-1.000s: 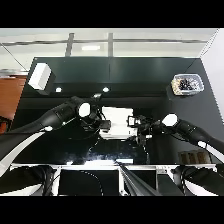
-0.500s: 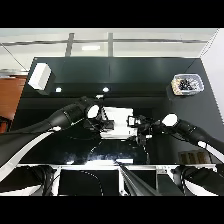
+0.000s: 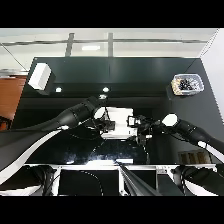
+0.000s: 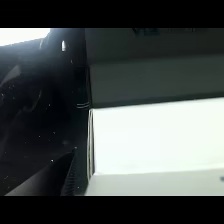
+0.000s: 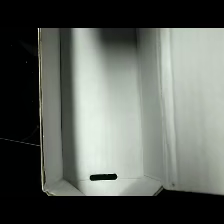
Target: Fold the box and place the chain.
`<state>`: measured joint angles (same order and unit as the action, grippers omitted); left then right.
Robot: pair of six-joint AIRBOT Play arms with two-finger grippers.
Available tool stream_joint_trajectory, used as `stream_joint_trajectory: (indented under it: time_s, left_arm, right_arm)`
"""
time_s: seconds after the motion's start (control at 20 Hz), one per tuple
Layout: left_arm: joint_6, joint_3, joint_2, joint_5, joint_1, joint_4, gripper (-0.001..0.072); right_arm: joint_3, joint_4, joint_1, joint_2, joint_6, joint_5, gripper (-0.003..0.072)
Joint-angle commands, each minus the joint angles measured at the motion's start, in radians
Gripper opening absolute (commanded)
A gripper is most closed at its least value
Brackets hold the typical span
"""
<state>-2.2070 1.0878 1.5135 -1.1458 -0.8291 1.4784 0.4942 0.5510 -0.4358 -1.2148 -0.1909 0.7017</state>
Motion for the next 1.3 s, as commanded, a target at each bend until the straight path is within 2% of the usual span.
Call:
stream_joint_trajectory:
  time_s: [0.0, 0.05, 0.1, 0.15, 0.35, 0.45, 0.5, 0.65, 0.85, 0.9, 0.95, 1.0, 1.2, 1.25]
  left_arm:
    - [-0.031, 0.010, 0.007, -0.006, -0.003, 0.021, 0.0326]
    - [-0.040, 0.010, 0.007, -0.004, -0.003, 0.021, 0.0325]
    - [-0.047, 0.011, 0.007, -0.001, -0.003, 0.021, 0.0281]
    - [-0.047, 0.011, 0.007, 0.004, -0.005, 0.020, 0.0267]
    - [-0.049, 0.011, 0.007, 0.008, -0.006, 0.020, 0.0264]
    - [-0.050, 0.013, 0.007, 0.008, -0.006, 0.020, 0.0140]
    - [-0.053, 0.016, 0.007, 0.008, -0.007, 0.020, 0.0130]
    - [-0.053, 0.017, 0.007, 0.006, -0.006, 0.011, 0.0026]
    - [-0.052, 0.017, 0.007, 0.007, -0.006, 0.002, 0.0027]
    - [-0.053, 0.017, 0.007, 0.008, -0.006, 0.002, 0.0094]
    - [-0.053, 0.018, 0.007, 0.008, -0.006, 0.001, 0.0314]
    - [-0.053, 0.019, 0.007, 0.007, -0.006, 0.002, 0.0481]
    - [-0.053, 0.021, 0.007, 0.005, -0.006, 0.006, 0.0488]
    - [-0.053, 0.021, 0.007, 0.008, -0.006, 0.005, 0.0449]
  right_arm:
    - [0.000, 0.000, 0.000, 0.000, 0.000, 0.000, 0.0323]
    - [0.000, 0.000, 0.000, 0.000, 0.000, 0.000, 0.0323]
    - [0.000, 0.000, 0.000, 0.000, 0.000, 0.000, 0.0322]
    - [0.000, 0.000, 0.000, 0.000, 0.000, 0.000, 0.0322]
    - [0.000, 0.000, -0.001, 0.000, 0.000, 0.000, 0.0322]
    - [0.000, 0.000, 0.000, 0.000, 0.000, 0.000, 0.0323]
    - [0.000, 0.000, 0.000, 0.000, 0.000, 0.000, 0.0322]
    - [0.000, 0.000, 0.000, 0.000, 0.000, 0.000, 0.0322]
    - [0.000, 0.000, 0.000, 0.000, 0.000, 0.000, 0.0323]
    - [0.000, 0.000, 0.000, 0.000, 0.000, 0.000, 0.0323]
    - [0.000, 0.000, 0.000, 0.000, 0.000, 0.000, 0.0323]
    - [0.000, 0.000, 0.000, 0.000, 0.000, 0.000, 0.0322]
    - [0.000, 0.000, 0.000, 0.000, 0.000, 0.000, 0.0322]
    - [0.000, 0.000, 0.000, 0.000, 0.000, 0.000, 0.0323]
